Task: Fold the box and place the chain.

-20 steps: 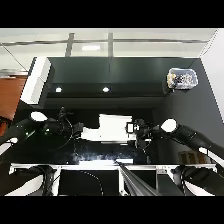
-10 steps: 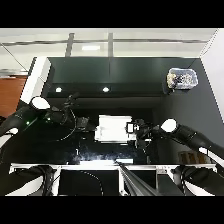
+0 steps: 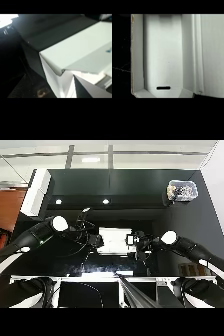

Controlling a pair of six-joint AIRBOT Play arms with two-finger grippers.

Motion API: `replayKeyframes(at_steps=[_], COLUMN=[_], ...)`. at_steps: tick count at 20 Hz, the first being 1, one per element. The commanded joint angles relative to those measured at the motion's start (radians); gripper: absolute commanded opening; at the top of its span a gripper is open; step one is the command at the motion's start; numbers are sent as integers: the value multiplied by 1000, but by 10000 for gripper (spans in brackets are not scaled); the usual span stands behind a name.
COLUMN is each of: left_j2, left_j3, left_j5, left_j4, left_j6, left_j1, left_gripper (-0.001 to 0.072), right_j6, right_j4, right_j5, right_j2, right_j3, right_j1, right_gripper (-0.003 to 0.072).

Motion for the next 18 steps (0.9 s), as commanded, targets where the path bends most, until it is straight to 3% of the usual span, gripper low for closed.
replayKeyframes(at_steps=[1, 6, 11, 14, 16, 17, 18], left_j2=[-1, -14, -61, -69, -71, -79, -93], left_j3=[3, 56, 182, 210, 214, 214, 214], left_j5=[62, 50, -99, -198, -201, -199, -197], left_j4=[51, 372, 561, 595, 599, 595, 595], left_j6=[-148, -494, -711, -802, -862, -878, -878], left_j1=[-50, -209, -315, -335, -356, -366, -377], left_gripper=[668, 622, 622, 617, 613, 552, 442], right_j6=[0, 0, 0, 0, 0, 0, 0], right_j4=[0, 0, 0, 0, 0, 0, 0], right_j5=[0, 0, 0, 0, 0, 0, 0], right_j2=[0, 0, 0, 0, 0, 0, 0], right_j3=[0, 0, 0, 0, 0, 0, 0], right_j1=[1, 1, 1, 1, 1, 1, 1], right_gripper=[491, 491, 491, 491, 491, 492, 491])
